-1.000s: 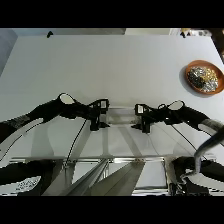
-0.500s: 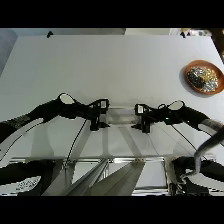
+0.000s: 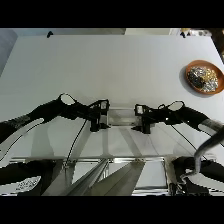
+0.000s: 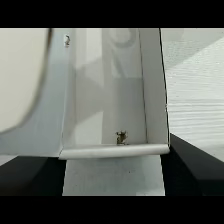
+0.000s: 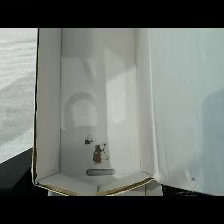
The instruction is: Fold the box and place the chain.
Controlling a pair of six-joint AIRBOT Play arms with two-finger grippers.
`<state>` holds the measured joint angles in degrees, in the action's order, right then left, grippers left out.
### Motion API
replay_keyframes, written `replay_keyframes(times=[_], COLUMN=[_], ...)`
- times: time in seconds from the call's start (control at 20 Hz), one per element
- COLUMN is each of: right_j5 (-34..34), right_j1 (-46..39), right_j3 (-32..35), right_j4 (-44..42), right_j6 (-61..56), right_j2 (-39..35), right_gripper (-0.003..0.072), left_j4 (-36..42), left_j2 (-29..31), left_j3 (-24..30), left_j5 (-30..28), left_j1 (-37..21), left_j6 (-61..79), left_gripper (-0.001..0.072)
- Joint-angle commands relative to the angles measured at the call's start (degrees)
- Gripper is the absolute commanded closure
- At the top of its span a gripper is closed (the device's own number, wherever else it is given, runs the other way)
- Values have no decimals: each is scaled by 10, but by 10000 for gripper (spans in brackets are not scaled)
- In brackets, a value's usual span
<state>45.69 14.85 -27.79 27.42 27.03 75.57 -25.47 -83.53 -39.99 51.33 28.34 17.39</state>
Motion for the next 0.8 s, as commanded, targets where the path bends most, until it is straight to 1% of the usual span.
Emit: replay_keyframes(times=[0.0, 0.1, 0.35, 0.5, 0.6, 0.65, 0.75], right_j5=[2, 1, 2, 4, 5, 5, 3], right_j1=[0, 0, 0, 0, 0, 0, 0], right_j3=[-1, -1, -1, -1, -1, -1, -1], right_j4=[13, 60, 175, 259, 270, 257, 224], right_j6=[-12, -44, -167, -239, -274, -273, -273], right_j2=[-24, -51, -116, -151, -186, -209, -249], right_gripper=[-9, -9, -8, -5, 1, 6, 48], left_j4=[0, 0, 0, 0, 0, 0, 0], left_j2=[0, 0, 0, 0, 0, 0, 0], left_j3=[0, 0, 0, 0, 0, 0, 0], left_j5=[-5, -5, -5, -5, -5, -5, -5], left_j1=[0, 0, 0, 0, 0, 0, 0], left_j6=[2, 2, 2, 2, 2, 2, 2], left_gripper=[435, 435, 435, 435, 435, 435, 435])
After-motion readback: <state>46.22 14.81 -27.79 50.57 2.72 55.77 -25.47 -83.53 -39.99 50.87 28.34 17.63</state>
